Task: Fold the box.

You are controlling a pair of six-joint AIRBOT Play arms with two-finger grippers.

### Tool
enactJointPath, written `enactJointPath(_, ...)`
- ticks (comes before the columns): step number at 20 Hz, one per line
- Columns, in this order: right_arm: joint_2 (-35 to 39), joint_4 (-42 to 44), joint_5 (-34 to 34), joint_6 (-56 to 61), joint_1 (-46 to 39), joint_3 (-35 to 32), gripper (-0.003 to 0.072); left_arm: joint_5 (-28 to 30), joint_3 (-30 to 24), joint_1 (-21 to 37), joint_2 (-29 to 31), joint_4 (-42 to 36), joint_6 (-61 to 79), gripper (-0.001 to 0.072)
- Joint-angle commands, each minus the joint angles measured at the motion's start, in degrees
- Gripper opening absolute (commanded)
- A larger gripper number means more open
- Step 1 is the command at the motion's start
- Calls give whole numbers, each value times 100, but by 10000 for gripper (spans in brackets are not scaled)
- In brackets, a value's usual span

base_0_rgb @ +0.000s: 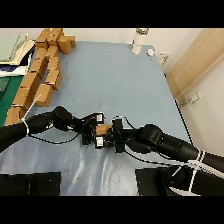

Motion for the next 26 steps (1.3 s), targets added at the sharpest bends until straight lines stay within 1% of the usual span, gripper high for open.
enactJointPath(1,-2,-197,-98,284,144,-2,208,-4,2,2,-2,2,0,403)
enactJointPath(3,55,-219,-103,339,197,0,207,-2,2,2,-2,2,0,403)
enactJointPath(5,136,-374,-157,455,216,0,153,-4,2,2,-2,2,0,404)
enactJointPath(10,317,-435,-291,516,216,0,153,-2,2,2,-2,4,0,403)
enactJointPath(11,339,-437,-293,527,216,0,165,-4,2,0,-2,2,0,404)
enactJointPath(12,339,-420,-286,529,216,0,259,-2,2,0,-2,2,0,404)
enactJointPath(13,319,-376,-264,529,216,0,464,-4,2,0,-2,2,0,403)
enactJointPath(14,289,-380,-236,527,216,0,512,-4,2,2,-2,2,0,403)
enactJointPath(18,105,-776,190,531,216,0,511,-2,2,2,-2,2,0,404)
enactJointPath(25,74,-898,223,688,227,0,488,-4,2,0,-2,2,0,404)
enactJointPath(26,76,-968,216,758,236,0,364,-4,2,0,-2,2,0,403)
